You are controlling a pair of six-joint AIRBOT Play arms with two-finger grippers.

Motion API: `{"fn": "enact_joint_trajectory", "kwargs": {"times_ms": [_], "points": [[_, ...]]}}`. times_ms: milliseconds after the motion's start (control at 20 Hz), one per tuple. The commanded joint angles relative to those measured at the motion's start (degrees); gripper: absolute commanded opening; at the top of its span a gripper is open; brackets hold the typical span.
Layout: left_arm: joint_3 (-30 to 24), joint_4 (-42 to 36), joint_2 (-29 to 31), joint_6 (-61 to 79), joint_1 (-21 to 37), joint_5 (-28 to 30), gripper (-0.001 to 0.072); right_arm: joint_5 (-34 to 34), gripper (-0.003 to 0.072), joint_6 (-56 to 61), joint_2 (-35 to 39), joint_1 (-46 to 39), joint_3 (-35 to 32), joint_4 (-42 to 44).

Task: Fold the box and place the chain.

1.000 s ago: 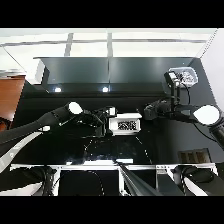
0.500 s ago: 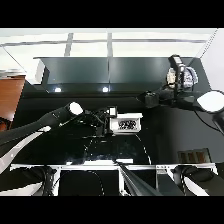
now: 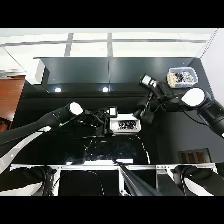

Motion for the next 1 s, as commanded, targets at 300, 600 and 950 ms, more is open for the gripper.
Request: {"fn": "enact_joint_trajectory", "kwargs": {"times_ms": [300, 600, 950], "points": [[0.0, 0.0, 0.0, 0.0, 0.0, 0.0, 0.0460, 2.2, 0.0705, -14.9, -0.3, 4.0, -3.9, 1.2], [0.0, 0.0, -0.1, 0.0, 0.0, 0.0, 0.0460, -2.9, 0.0705, -14.8, -0.7, 4.0, -4.7, 0.8], [0.0, 0.0, -0.3, 0.0, 0.0, 0.0, 0.0460, -2.5, 0.0205, -13.7, -1.3, 4.0, -4.7, 0.8]]}}
